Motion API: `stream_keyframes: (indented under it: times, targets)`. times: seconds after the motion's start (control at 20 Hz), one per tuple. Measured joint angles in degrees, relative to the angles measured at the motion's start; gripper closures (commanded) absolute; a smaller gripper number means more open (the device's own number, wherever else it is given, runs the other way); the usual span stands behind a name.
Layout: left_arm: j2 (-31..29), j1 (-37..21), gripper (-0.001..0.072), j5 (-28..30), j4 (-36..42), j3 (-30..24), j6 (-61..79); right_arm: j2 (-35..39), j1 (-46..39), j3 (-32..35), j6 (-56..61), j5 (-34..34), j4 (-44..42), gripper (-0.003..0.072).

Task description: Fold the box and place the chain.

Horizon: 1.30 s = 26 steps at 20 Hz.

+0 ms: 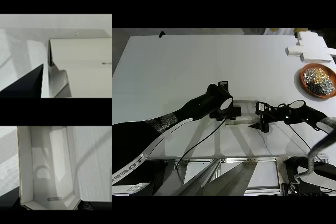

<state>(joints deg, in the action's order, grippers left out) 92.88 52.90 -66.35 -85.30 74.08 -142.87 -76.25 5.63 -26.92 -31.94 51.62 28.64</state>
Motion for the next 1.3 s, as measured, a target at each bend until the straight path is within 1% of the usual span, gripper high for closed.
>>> stream_keyframes:
  times: [0.2,0.35,0.45,0.6,0.7,0.75,0.8,1.15,1.2,1.25,1.3]
  targets:
    - [1.4,0.6,0.0369,-0.7,-1.3,0.0,-1.2,0.0,0.0,0.0,0.0,0.0,0.0,0.0274]
    - [2.4,1.0,0.0399,-0.9,-1.3,0.0,-1.4,0.0,0.0,0.0,0.0,0.0,0.0,0.0274]
    - [2.8,1.2,0.0401,-1.0,-1.3,0.0,-1.6,0.0,0.0,0.0,0.0,0.0,0.0,0.0274]
    - [3.2,1.4,0.0559,-1.0,-1.3,0.0,-1.6,0.0,0.0,0.0,0.0,0.0,0.0,0.0274]
    - [3.3,1.5,0.0589,-0.9,-1.2,0.0,-1.6,0.0,0.0,0.0,0.0,0.0,0.0,0.0274]
    - [3.4,1.6,0.0682,-0.9,-1.2,0.0,-1.6,0.0,0.0,0.0,0.0,0.0,0.0,0.0274]
    - [3.4,1.6,0.0698,-1.3,-1.4,0.0,-1.5,0.0,0.0,0.0,0.0,0.0,0.0,0.0274]
    - [3.4,1.8,0.0694,-1.3,-1.5,0.0,-1.4,0.0,0.0,0.0,0.0,0.0,0.0,0.0274]
    - [3.4,1.8,0.0639,-1.3,-1.5,0.0,-1.4,0.0,0.0,0.0,0.0,0.0,0.0,0.0274]
    - [3.4,1.8,0.0562,-1.2,-1.4,0.0,-1.4,0.0,0.0,0.0,0.0,0.0,0.0,0.0274]
    - [3.4,1.8,0.0557,-1.5,-1.2,0.0,-1.2,0.0,0.0,0.0,0.0,0.0,0.0,0.0274]
